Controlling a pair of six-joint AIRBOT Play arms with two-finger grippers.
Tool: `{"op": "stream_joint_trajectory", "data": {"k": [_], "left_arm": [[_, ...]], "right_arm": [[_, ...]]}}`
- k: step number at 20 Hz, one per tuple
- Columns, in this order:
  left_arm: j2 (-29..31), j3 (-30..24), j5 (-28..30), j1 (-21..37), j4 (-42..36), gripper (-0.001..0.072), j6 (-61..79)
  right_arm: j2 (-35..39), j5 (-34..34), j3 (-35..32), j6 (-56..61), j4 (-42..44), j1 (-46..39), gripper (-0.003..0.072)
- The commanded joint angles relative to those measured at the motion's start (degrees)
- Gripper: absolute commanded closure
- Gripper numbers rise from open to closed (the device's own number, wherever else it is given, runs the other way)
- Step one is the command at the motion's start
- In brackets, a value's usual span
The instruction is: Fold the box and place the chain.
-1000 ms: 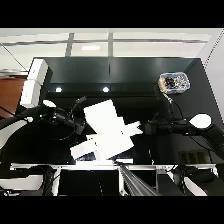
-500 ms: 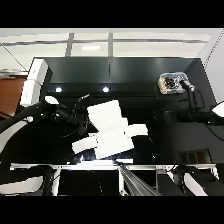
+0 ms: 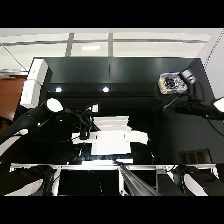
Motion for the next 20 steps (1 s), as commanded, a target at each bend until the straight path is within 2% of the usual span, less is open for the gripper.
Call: {"op": "stream_joint_trajectory", "data": {"k": [1, 3, 6, 10, 15, 18, 20], "left_arm": [[-3.1, -0.3, 3.4, -0.5, 4.6, 0.0683, 1.5], [-4.0, -0.3, 4.9, -0.6, 4.4, 0.0684, 1.5], [-4.0, -0.7, 5.0, -0.7, 4.3, 0.0686, 1.3], [-4.0, -2.5, 8.0, -0.7, 2.6, 0.0685, 1.3], [-3.7, -2.4, 8.0, -0.7, 2.2, 0.0684, 1.3], [-3.7, -2.4, 7.9, -0.7, 2.2, 0.0684, 1.3], [-3.7, -2.4, 7.8, -0.7, 2.2, 0.0684, 1.3]], "right_arm": [[-0.4, -2.4, -2.7, -10.9, 2.2, 9.1, -0.0009], [-0.4, -7.2, -6.1, -11.1, 2.3, 13.3, -0.0009], [-0.4, -7.2, -8.5, -11.1, 2.3, 18.0, -0.0009], [-0.4, -7.3, -11.0, -11.3, 0.7, 23.2, -0.0009], [-0.4, -7.0, -15.0, -13.2, 0.6, 24.3, -0.0009], [-0.4, -7.3, -16.1, -17.1, 0.0, 27.7, -0.0009], [-0.4, -8.4, -16.2, -17.5, -3.3, 30.9, -0.0009]]}}
